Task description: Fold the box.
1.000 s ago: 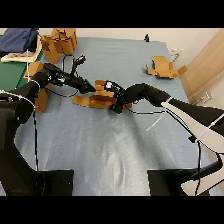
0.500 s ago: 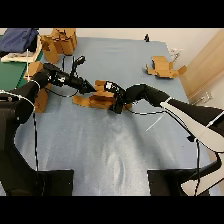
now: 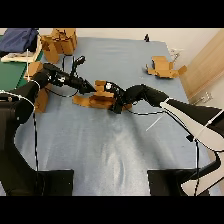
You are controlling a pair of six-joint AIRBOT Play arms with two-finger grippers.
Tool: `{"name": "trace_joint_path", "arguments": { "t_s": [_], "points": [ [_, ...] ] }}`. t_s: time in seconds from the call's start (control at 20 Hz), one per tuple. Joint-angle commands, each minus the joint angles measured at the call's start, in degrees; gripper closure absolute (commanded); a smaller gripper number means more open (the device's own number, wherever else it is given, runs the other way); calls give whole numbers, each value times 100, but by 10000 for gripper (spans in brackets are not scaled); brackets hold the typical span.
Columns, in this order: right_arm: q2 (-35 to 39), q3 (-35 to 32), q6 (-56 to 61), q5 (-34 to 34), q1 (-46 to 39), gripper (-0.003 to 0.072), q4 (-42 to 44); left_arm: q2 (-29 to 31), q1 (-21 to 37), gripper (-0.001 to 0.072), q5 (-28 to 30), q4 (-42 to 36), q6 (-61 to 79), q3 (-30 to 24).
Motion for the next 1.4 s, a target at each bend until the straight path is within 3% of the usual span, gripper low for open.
{"name": "trace_joint_path", "arguments": {
  "t_s": [0.0, 0.05, 0.1, 0.5, 0.6, 0.7, 0.75, 0.9, 1.05, 1.35],
  "points": [
    [-7, -4, -4, 7, 0, 168, -22, 2, 61, 555, 44, 11, 0, 13],
    [-7, -4, -4, 4, 0, 168, -22, 9, 103, 378, 66, 9, -11, 15],
    [-7, -4, -4, 2, 0, 168, -24, 9, 153, 338, 59, 4, -39, 31],
    [-7, -4, -4, 2, 0, 168, -42, 339, 813, 339, -433, 2, -103, 278],
    [-7, -4, -4, 2, 0, 168, -42, 623, 962, 362, -654, 0, -83, 275],
    [-7, -4, -4, -4, 2, 168, -39, 881, 988, 611, -1193, 9, 107, 275],
    [-7, -4, -4, -4, 2, 168, -42, 970, 970, 688, -1593, 9, 328, 275],
    [-7, -4, -4, -9, 2, 169, -39, 1045, 684, 691, -1963, 166, 348, 273],
    [-7, -4, -2, -11, 2, 168, -42, 1010, 125, 691, -1320, 1021, 343, 273],
    [-7, 0, -7, -7, 4, 169, -39, 946, -866, 689, 656, 1394, 350, 273]
  ]
}}
